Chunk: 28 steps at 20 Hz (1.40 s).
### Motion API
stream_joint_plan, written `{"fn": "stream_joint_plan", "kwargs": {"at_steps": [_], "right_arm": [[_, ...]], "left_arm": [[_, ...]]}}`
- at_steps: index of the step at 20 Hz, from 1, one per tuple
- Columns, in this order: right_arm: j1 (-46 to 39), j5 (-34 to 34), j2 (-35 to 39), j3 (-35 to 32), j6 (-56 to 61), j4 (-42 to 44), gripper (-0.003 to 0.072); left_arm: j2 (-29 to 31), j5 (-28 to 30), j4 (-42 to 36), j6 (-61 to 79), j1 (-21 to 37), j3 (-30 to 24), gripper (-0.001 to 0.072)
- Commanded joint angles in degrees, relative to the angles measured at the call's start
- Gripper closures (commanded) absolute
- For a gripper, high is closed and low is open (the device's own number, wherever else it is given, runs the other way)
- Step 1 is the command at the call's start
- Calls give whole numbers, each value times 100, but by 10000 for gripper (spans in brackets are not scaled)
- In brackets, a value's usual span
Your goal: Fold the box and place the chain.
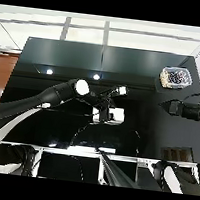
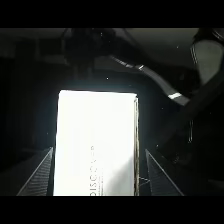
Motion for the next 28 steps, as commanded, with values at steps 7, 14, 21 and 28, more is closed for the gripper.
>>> {"fn": "stream_joint_plan", "kwargs": {"at_steps": [7, 14, 21, 28], "right_arm": [[0, -94, 4, 4, -2, 2, 672], [0, -90, 4, 4, 0, 2, 672], [0, -92, 4, 4, 0, 2, 673], [0, -109, 4, 4, 2, 2, 672]], "left_arm": [[-24, -131, 278, -42, -63, 17, -6], [-74, 52, 988, -299, -501, 17, -6], [-413, 4, 1462, -378, -649, 17, 1], [59, -638, 2009, -1067, -166, 188, 442]]}}
